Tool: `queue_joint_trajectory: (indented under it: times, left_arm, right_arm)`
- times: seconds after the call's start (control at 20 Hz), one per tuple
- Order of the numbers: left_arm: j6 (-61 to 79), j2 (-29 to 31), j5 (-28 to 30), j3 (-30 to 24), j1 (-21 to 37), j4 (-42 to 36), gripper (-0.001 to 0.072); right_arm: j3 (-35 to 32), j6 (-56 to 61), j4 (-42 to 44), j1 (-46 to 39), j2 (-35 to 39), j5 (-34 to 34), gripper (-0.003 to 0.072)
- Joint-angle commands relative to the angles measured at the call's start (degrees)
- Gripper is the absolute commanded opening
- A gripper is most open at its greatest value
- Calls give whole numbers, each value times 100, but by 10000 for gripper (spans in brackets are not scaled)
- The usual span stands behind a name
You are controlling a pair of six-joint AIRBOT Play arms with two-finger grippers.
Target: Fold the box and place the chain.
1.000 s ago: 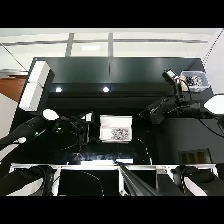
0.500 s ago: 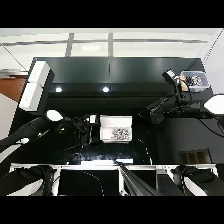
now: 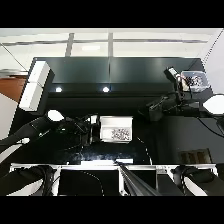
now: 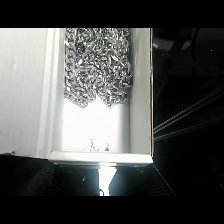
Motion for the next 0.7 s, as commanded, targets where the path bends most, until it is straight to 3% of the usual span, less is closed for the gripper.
queue_joint_trajectory:
  times: [0.0, 0.3, 0.65]
  left_arm:
    - [-2, -2, 11, 4, -2, 7, 475]
    - [-2, -2, 11, 4, -2, 7, 475]
    - [-2, -2, 11, 4, -2, 7, 475]
  right_arm:
    - [131, 142, 20, 232, -168, -793, 718]
    - [192, -131, 17, 664, -1137, -1016, 708]
    - [192, -1257, 24, 673, -1172, -127, 709]
